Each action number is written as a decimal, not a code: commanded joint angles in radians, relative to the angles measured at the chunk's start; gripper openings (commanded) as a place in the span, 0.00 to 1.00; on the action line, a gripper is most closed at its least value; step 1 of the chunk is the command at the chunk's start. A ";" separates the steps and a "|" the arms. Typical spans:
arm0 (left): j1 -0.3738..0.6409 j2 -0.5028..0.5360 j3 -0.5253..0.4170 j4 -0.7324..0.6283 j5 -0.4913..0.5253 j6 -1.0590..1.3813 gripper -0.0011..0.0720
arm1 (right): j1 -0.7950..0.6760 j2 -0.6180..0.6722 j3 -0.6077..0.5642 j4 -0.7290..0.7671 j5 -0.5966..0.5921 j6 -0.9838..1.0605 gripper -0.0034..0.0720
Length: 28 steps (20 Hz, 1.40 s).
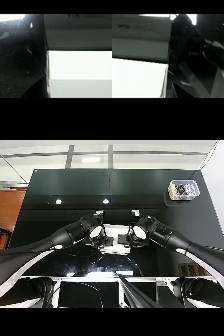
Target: Fold the box and place the chain.
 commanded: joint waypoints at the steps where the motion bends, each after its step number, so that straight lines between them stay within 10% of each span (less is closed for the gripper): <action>1: 0.001 0.001 0.000 0.000 0.000 0.000 0.06 | 0.018 -0.030 0.013 -0.019 0.043 0.007 0.37; 8: 0.001 0.001 0.000 0.000 0.000 0.000 0.06 | 0.022 -0.036 0.013 -0.048 0.037 0.021 0.36; 12: 0.001 0.001 0.000 0.000 0.000 0.000 0.06 | 0.028 -0.036 0.013 -0.051 0.022 0.019 0.07; 16: 0.001 0.001 0.000 0.000 0.000 0.000 0.06 | 0.040 -0.036 0.013 -0.060 0.014 0.021 0.06; 23: 0.001 0.001 0.000 0.000 0.000 0.000 0.06 | 0.040 -0.036 0.013 -0.055 0.014 0.029 0.38; 28: 0.001 0.001 0.000 0.000 0.000 0.000 0.06 | 0.040 -0.036 0.013 -0.053 -0.007 0.042 0.07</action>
